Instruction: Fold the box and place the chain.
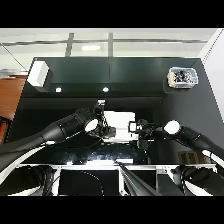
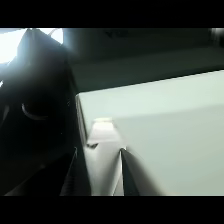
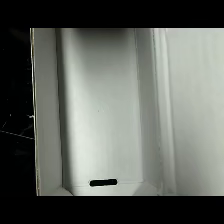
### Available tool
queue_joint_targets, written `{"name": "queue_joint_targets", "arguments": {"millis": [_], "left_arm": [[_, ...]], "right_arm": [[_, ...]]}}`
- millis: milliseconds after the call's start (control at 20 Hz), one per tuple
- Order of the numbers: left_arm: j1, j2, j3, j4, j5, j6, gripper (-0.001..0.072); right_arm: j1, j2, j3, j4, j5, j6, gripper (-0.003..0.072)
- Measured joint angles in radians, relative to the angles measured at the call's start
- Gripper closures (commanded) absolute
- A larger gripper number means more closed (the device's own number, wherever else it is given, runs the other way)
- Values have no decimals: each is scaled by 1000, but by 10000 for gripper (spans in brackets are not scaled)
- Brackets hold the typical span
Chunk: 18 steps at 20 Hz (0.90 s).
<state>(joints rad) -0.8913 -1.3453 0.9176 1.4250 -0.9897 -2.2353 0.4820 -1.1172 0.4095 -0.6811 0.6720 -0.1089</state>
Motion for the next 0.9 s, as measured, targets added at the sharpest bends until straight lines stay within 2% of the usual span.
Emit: {"name": "queue_joint_targets", "arguments": {"millis": [300, 550, 600, 650, 900], "left_arm": [[-6, -39, 23, 14, -32, -76, 375], [-7, -82, 77, 32, -74, -97, 377], [-7, -87, 84, 37, -77, -98, 385], [-7, -90, 89, 40, -81, -100, 442], [-7, -105, 99, 50, -108, -114, 441]], "right_arm": [[0, 0, 0, 0, 0, 0, 146], [0, 0, 0, 0, 0, 0, 146], [0, 0, 0, 0, 0, 0, 146], [0, 0, 0, 0, 0, 0, 146], [0, 0, 0, 0, 0, 0, 146]]}}
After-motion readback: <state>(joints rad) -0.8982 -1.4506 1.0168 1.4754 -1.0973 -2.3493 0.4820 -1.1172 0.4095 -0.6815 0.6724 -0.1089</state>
